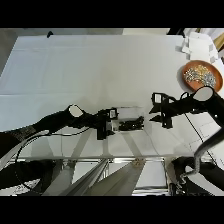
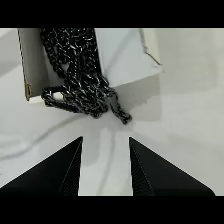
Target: Fold the box and place the chain.
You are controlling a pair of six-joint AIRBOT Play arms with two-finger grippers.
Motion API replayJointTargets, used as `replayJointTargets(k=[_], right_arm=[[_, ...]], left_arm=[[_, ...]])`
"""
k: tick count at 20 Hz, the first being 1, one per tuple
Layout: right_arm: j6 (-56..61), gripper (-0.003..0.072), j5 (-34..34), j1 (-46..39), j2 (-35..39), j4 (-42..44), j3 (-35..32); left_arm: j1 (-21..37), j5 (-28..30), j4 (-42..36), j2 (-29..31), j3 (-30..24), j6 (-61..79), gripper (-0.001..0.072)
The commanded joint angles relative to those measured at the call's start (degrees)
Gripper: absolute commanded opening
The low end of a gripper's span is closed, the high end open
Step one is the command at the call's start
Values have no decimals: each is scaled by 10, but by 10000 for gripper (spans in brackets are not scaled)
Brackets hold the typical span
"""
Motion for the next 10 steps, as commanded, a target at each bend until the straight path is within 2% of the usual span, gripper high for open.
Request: replayJointTargets(k=[1, 10], right_arm=[[-130, 291, -68, 18, -26, 25, -43], [-152, 289, -127, 52, -63, 35, -52]], left_arm=[[0, 0, 0, 0, 0, 0, 131], [0, 0, 0, 0, 0, 0, 131]])
